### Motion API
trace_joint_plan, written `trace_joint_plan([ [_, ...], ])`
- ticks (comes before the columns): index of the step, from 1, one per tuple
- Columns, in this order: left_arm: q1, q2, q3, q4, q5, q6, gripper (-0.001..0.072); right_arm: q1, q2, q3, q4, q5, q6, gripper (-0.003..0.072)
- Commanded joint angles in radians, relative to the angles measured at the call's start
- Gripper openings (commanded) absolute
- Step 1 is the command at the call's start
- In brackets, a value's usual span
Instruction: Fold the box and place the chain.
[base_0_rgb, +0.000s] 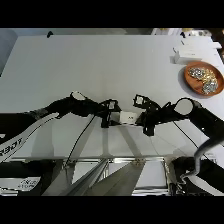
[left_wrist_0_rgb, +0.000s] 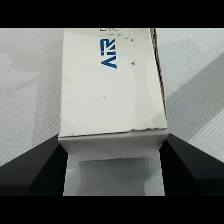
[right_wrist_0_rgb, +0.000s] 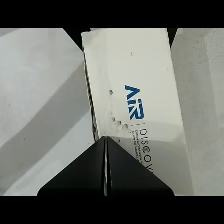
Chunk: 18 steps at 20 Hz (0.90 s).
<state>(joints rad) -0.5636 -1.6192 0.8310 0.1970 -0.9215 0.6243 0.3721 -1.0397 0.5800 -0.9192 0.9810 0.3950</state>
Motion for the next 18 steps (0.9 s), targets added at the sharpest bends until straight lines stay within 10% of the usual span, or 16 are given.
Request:
trace_joint_plan([
  [1, 0.001, 0.0, 0.0, 0.001, 0.005, 0.0, 0.0103, 0.001, 0.001, -0.002, 0.015, -0.01, 0.0, 0.0016],
  [18, 0.001, 0.0, 0.0, 0.001, 0.004, 0.0, 0.0103, 0.001, -0.057, 0.034, 0.225, -0.051, -0.004, 0.0016],
])
